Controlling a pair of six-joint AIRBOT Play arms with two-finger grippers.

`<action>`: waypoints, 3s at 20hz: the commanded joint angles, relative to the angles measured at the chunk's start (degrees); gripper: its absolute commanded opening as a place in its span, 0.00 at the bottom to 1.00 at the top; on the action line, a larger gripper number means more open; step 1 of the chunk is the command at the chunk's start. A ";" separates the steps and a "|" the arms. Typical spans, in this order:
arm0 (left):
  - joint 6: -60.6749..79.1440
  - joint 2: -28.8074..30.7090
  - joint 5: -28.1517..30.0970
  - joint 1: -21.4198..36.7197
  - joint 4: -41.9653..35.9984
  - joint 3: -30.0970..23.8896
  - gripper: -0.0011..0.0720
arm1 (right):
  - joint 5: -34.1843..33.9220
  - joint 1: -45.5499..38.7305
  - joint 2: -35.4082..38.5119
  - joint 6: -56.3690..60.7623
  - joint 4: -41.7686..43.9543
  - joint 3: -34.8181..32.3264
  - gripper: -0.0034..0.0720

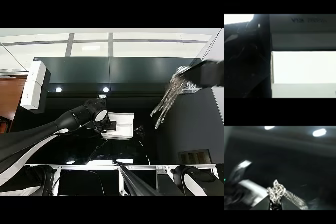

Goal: Fold the box and place the chain.

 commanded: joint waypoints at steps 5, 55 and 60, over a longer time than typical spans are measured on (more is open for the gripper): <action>0.02 0.00 -0.04 0.02 0.02 0.02 0.05 | -0.02 10.29 0.39 -2.71 9.25 -7.56 0.05; 0.02 -0.04 -0.02 0.02 0.02 0.02 0.05 | -23.98 27.47 -7.34 5.01 6.03 -29.70 0.06; 0.02 -0.04 -0.04 0.04 0.02 0.00 0.05 | -21.70 25.57 -7.04 5.03 2.71 -29.62 0.38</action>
